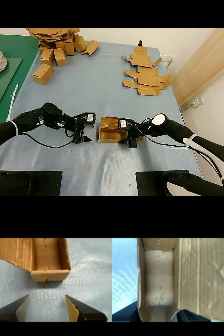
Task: Fold the box.
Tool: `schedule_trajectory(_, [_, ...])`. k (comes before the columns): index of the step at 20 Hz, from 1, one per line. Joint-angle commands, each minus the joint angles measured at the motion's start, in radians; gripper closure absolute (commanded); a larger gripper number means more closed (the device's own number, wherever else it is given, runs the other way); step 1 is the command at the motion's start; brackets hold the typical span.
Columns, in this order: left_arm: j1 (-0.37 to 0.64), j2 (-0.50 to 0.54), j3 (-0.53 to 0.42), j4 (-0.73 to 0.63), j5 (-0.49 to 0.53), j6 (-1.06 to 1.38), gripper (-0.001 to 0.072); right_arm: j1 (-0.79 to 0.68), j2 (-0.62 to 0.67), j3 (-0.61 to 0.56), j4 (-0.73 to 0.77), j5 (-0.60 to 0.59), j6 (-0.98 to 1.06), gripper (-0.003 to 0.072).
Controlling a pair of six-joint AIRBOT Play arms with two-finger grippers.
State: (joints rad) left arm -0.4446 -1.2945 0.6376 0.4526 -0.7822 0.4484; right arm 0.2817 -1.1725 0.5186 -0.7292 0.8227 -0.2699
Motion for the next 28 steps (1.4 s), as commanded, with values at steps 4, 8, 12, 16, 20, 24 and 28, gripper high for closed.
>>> schedule_trajectory(4, [-0.097,-0.006,-0.001,-0.052,0.077,-0.023,0.0012,0.0,0.0,-0.001,0.0,-0.001,0.0,0.0218])
schedule_trajectory(8, [-0.113,-0.007,-0.001,-0.129,0.085,-0.022,0.0012,0.0,0.0,-0.001,0.0,-0.001,0.0,0.0217])
schedule_trajectory(12, [-0.13,-0.02,-0.001,-0.146,0.103,-0.022,0.0012,0.0,0.0,-0.001,0.0,-0.001,0.0,0.0217])
schedule_trajectory(16, [-0.164,-0.034,0.003,-0.146,0.125,-0.021,0.0012,0.0,0.0,-0.001,0.0,-0.001,0.0,0.0217])
schedule_trajectory(20, [-0.191,-0.039,0.005,-0.144,0.156,-0.023,0.0012,0.0,0.0,-0.001,0.0,0.0,0.0,0.0217])
schedule_trajectory(24, [-0.194,-0.039,0.005,-0.14,0.192,-0.047,0.0013,0.0,0.0,-0.001,0.0,0.0,0.0,0.0218])
schedule_trajectory(28, [-0.194,-0.039,0.005,-0.139,0.2,-0.049,0.0013,0.0,0.0,-0.001,0.0,-0.001,0.0,0.0217])
